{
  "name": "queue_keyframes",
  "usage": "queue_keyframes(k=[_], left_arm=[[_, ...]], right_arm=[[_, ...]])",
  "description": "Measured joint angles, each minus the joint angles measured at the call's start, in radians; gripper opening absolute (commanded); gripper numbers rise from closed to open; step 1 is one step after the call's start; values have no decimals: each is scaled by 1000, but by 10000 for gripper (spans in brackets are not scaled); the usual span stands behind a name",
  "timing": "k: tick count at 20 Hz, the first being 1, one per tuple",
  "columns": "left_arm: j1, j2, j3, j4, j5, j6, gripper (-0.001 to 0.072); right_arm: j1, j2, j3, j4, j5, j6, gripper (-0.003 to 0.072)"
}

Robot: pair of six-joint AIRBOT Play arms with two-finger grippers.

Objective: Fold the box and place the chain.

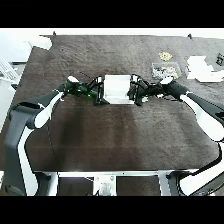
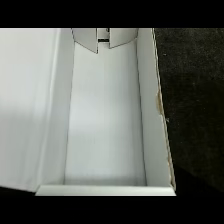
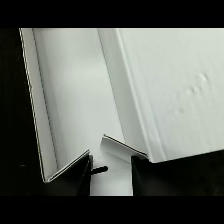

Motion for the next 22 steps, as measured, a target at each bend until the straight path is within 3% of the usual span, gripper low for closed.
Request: queue_keyframes(k=[4,6,8,15,18,20,21,22], left_arm=[[0,0,0,-2,3,2,350],[0,0,0,-2,3,1,351],[0,0,0,-3,3,1,351],[0,0,0,-1,2,1,351],[0,0,0,-2,2,1,351],[0,0,0,-2,2,2,351],[-2,-1,0,-8,5,6,351],[-6,-2,0,-10,-5,11,351]], right_arm=[[-4,0,14,-23,7,1,305],[6,0,19,-33,3,3,389],[19,1,22,-36,4,-2,425],[47,2,24,-34,19,-29,417],[46,2,27,-39,19,-42,340],[32,1,31,-43,26,-45,214],[22,0,32,-47,64,-48,214],[18,-2,32,-52,87,-49,167]])
